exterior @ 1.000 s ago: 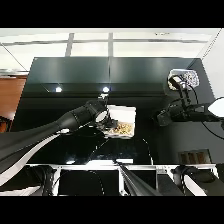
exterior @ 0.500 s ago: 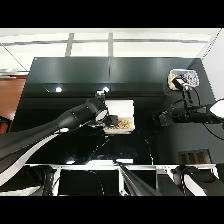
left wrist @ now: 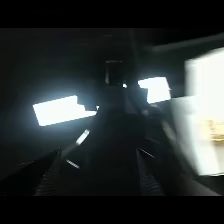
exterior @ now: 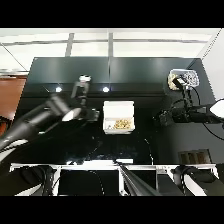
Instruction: Fold the box and place the chain.
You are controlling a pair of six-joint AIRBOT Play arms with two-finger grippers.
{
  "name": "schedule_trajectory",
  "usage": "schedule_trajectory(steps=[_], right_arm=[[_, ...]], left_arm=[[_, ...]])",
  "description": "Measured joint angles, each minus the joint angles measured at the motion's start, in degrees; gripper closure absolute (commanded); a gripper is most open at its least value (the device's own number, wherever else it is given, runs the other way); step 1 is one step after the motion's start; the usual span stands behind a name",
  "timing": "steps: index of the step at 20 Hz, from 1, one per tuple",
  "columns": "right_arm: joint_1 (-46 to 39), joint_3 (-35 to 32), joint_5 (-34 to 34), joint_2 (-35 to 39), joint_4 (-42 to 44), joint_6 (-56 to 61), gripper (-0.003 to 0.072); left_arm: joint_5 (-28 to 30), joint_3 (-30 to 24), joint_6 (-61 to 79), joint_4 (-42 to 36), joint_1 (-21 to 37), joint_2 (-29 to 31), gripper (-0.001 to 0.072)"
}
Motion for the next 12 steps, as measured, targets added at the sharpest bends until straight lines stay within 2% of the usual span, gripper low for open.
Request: schedule_trajectory(steps=[2,3,5,6,7,9,12], right_arm=[[0.0,0.0,-0.46,0.0,0.0,0.02,0.0366],[0.0,0.0,-0.79,0.0,0.0,0.07,0.0366],[0.0,0.0,-1.66,0.0,0.0,0.39,0.0365],[0.0,0.0,-1.97,0.0,0.02,0.42,0.0366],[0.0,0.0,-2.4,0.0,0.02,0.44,0.0366],[0.0,0.0,-2.78,0.0,0.04,0.48,0.0366],[0.0,0.0,-3.13,0.0,0.04,0.79,0.0366]], left_arm=[[3.65,-6.54,4.72,-2.71,7.45,5.79,0.0177],[6.19,-10.12,8.59,-6.75,11.63,8.02,0.0177],[11.13,-17.25,22.34,-22.03,20.0,11.04,0.0155],[12.35,-20.31,31.85,-30.51,23.76,11.78,-0.001],[13.27,-22.91,42.45,-38.51,26.82,12.15,-0.001],[13.49,-26.45,64.78,-50.88,30.4,12.35,-0.0009],[15.76,-28.37,89.55,-60.24,30.84,11.61,-0.0009]])
